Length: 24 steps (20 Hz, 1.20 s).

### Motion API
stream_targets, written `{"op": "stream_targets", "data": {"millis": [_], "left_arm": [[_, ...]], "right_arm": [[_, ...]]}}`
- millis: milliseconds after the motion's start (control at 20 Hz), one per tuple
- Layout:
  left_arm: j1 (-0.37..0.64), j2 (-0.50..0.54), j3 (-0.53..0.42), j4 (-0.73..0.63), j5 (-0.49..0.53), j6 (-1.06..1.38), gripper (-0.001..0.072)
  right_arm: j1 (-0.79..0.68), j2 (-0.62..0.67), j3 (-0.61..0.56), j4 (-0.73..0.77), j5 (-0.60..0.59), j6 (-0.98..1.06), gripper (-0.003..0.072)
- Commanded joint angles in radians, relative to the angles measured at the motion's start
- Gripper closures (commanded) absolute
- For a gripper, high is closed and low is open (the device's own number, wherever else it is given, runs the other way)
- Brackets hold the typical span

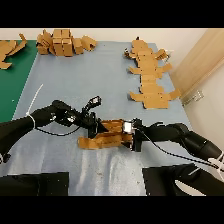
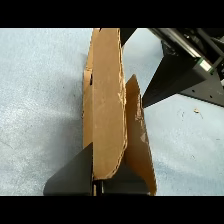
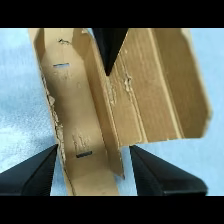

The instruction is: Fold the box.

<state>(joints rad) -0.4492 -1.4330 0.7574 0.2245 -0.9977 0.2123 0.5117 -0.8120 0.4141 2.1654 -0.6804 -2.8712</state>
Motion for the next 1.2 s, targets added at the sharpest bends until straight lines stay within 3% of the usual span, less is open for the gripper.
{"op": "stream_targets", "data": {"millis": [0, 500, 1150], "left_arm": [[0.000, -0.001, 0.000, 0.000, 0.000, 0.000, 0.0695], [0.000, -0.001, 0.000, 0.000, 0.000, 0.000, 0.0695], [0.000, -0.001, 0.000, 0.000, 0.000, 0.000, 0.0696]], "right_arm": [[-0.049, -0.061, 0.032, 0.061, -0.064, -0.114, -0.0024], [-0.082, -0.267, 0.125, 0.057, -0.118, -0.132, -0.0023], [-0.040, -0.274, 0.126, 0.052, -0.161, -0.132, -0.0022]]}}
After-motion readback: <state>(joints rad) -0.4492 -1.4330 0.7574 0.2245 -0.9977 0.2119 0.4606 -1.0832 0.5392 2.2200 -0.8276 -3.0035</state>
